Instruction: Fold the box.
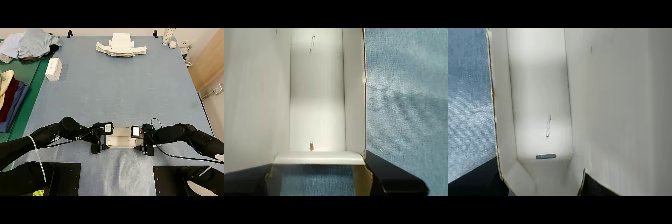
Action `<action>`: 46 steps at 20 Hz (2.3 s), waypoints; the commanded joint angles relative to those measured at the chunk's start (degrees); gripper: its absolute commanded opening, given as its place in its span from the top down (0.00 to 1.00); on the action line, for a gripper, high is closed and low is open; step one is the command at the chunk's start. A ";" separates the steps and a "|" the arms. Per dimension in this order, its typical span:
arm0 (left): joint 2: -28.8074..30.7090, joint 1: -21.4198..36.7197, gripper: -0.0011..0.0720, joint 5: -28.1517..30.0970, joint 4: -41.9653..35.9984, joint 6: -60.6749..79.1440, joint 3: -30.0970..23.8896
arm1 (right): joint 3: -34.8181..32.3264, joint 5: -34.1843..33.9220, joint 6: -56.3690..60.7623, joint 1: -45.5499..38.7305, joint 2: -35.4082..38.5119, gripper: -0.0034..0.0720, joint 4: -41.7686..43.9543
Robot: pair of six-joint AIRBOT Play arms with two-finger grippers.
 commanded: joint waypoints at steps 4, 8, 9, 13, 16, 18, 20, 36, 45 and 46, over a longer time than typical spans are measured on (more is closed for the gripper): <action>-0.02 -0.02 0.29 0.00 0.00 0.00 0.04 | 0.00 0.07 0.02 0.00 0.07 0.28 0.04; -0.02 -0.02 0.29 0.00 0.00 0.00 0.04 | 0.00 0.07 0.04 0.00 0.07 0.21 0.02; -0.02 -0.02 0.29 0.00 0.00 0.00 0.04 | 0.00 0.02 0.04 0.00 0.07 0.00 -0.13; -0.02 -0.02 0.29 0.00 0.00 0.00 0.04 | 0.83 -3.21 6.32 0.00 1.33 0.00 -4.52; -0.02 -0.02 0.29 0.00 0.00 0.00 0.04 | 4.37 -13.97 21.22 0.00 5.57 0.00 -17.38; -0.02 -0.02 0.29 0.00 0.00 0.00 0.04 | 7.30 -20.61 29.53 0.00 9.18 0.00 -23.80; -0.02 -0.02 0.29 0.00 0.00 0.00 0.04 | 9.86 -27.04 37.35 -0.02 12.92 0.00 -28.46; -0.02 -0.02 0.29 -0.02 0.00 0.00 0.04 | 17.42 0.79 80.91 2.93 -3.08 0.70 7.91; -0.02 -0.02 0.29 -0.02 0.00 0.00 0.04 | 19.34 0.68 79.41 1.11 -15.52 0.70 5.16; -0.02 -0.02 0.29 0.00 0.00 0.02 0.04 | 19.34 0.42 79.30 1.14 -16.52 0.70 5.16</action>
